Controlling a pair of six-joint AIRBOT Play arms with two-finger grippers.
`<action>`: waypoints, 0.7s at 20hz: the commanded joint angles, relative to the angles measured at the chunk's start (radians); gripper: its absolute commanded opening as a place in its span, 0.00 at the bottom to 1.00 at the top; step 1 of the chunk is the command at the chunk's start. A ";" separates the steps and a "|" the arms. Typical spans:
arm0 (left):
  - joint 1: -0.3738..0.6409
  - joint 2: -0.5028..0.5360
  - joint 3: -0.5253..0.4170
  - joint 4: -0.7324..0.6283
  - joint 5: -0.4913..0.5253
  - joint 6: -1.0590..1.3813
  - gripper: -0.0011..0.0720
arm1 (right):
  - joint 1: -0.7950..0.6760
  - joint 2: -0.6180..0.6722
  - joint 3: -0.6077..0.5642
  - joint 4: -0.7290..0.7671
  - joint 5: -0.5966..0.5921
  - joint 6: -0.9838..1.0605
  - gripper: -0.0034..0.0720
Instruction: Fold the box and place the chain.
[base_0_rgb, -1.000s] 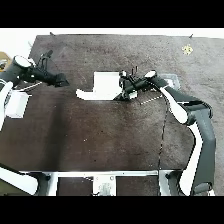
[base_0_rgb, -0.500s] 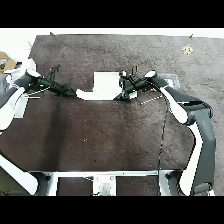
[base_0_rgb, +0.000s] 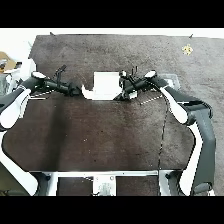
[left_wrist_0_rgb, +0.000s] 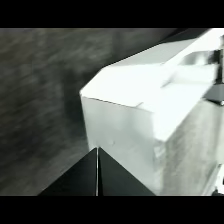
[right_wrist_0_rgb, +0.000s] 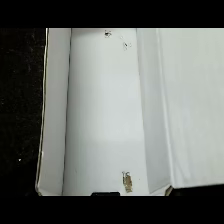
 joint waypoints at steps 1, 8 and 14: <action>-0.023 -0.002 0.000 -0.085 -0.018 0.051 0.08 | 0.000 0.000 0.000 0.000 0.000 0.000 0.57; -0.051 -0.002 0.054 -0.083 -0.049 0.079 0.54 | 0.000 0.000 0.000 0.000 0.000 0.000 0.57; -0.085 -0.001 0.106 0.056 -0.033 -0.008 0.54 | 0.001 0.000 0.000 0.000 0.000 0.000 0.57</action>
